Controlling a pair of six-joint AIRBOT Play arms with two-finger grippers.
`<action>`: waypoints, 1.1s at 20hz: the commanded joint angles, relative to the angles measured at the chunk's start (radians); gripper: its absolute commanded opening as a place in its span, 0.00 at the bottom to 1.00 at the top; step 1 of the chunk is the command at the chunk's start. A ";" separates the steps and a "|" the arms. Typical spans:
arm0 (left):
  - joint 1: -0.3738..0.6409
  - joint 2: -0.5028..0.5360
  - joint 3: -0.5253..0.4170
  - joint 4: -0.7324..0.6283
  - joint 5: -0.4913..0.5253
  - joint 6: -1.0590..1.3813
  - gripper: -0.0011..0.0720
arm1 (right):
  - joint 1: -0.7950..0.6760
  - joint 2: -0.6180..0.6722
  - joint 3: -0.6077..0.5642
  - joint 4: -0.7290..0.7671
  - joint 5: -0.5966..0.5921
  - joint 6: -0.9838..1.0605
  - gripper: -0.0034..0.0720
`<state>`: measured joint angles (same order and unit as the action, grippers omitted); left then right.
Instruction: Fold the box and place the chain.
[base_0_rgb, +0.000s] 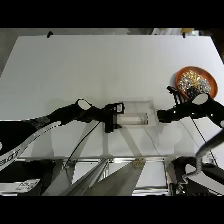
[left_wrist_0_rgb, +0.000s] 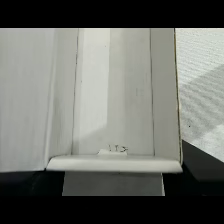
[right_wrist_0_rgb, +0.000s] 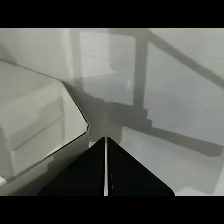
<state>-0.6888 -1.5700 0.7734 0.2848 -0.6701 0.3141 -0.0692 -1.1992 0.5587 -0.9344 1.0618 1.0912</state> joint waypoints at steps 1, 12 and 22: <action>-0.001 0.000 0.000 0.000 0.000 0.000 0.39 | 0.024 0.038 -0.001 0.045 0.004 -0.031 0.24; -0.001 0.000 0.000 0.000 0.000 0.000 0.39 | 0.075 0.148 -0.001 0.114 0.036 -0.031 0.45; -0.001 0.000 0.000 0.000 0.000 0.000 0.39 | 0.341 0.148 0.019 -0.136 -0.172 0.341 0.49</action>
<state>-0.6891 -1.5700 0.7734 0.2848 -0.6701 0.3141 0.1886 -1.0515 0.5644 -0.9478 0.9546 1.2556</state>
